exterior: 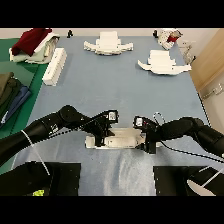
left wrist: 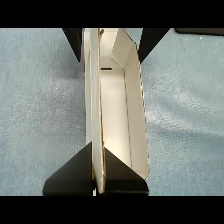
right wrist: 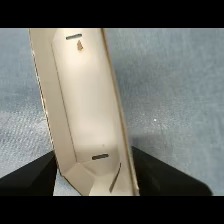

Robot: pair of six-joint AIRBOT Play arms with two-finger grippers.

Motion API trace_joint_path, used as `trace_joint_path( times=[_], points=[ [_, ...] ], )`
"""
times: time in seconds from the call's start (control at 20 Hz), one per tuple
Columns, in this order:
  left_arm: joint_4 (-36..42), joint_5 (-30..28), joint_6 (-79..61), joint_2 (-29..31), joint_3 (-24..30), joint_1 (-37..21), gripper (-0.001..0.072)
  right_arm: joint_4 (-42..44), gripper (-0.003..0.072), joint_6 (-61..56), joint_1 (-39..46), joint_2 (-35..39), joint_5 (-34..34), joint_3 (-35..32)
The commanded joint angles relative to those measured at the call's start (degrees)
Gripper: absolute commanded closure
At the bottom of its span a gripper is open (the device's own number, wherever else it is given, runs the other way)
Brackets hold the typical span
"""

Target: Fold the box.

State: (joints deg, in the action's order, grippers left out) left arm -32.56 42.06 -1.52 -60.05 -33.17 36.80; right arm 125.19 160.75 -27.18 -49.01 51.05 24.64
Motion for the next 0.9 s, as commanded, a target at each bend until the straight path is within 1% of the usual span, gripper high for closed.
trace_joint_path(
  times=[0.0,0.25,0.4,0.6,0.85],
  points=[
    [0.0,0.0,0.0,0.0,0.0,0.0,0.0698,-0.3,-0.0029,0.3,0.1,-0.3,2.1,0.0],
    [0.0,0.0,0.0,0.0,0.0,0.0,0.0698,-0.5,-0.0029,5.6,0.3,-1.4,2.0,0.0],
    [0.0,0.0,0.0,0.0,0.0,0.0,0.0698,0.9,-0.0028,11.5,0.8,-3.2,1.6,0.0],
    [0.0,0.0,0.0,0.0,0.0,0.0,0.0698,1.1,-0.0028,11.4,0.8,-5.3,-1.0,0.0],
    [0.0,0.0,0.0,0.0,0.0,0.0,0.0698,1.1,-0.0019,11.4,0.8,-7.0,-1.7,-0.1]
  ],
)
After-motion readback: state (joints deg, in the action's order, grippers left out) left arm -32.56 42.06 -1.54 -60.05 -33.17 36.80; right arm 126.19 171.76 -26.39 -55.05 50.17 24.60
